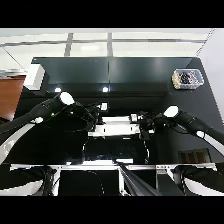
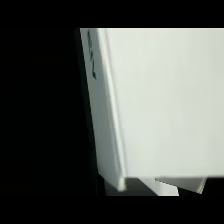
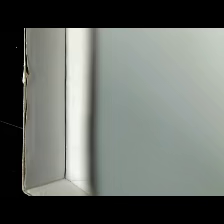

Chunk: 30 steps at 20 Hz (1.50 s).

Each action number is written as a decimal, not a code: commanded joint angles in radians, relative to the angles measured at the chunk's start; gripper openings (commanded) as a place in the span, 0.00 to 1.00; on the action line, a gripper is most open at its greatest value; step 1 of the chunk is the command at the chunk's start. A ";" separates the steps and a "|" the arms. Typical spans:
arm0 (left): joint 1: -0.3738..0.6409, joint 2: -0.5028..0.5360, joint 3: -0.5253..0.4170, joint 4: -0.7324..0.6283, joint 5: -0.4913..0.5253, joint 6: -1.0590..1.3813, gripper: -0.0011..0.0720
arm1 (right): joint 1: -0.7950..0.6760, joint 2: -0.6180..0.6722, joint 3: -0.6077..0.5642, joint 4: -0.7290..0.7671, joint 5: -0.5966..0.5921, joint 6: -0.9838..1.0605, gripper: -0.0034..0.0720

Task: Fold the box and place the chain.

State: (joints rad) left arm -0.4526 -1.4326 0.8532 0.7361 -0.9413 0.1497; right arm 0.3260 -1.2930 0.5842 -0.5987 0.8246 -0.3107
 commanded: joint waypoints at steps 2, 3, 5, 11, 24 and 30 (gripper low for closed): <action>0.001 0.000 0.001 0.000 0.006 -0.001 0.06 | 0.000 -0.004 -0.001 -0.003 -0.005 0.003 0.98; 0.001 0.000 0.001 0.000 0.006 -0.001 0.06 | 0.000 -0.004 -0.001 -0.003 -0.005 0.003 0.98; 0.001 0.000 0.001 0.000 0.006 -0.001 0.06 | 0.000 -0.004 -0.001 -0.003 -0.006 0.004 0.98; 0.001 0.000 0.001 0.000 0.006 -0.002 0.06 | 0.000 -0.004 -0.001 -0.004 -0.006 0.003 0.83; 0.002 0.300 0.008 0.547 -0.095 -0.919 0.95 | 0.000 -0.004 -0.001 -0.004 -0.005 0.003 0.07; -0.010 0.385 -0.053 0.185 -0.289 -1.241 0.05 | 0.000 -0.004 -0.001 -0.004 -0.005 0.003 0.07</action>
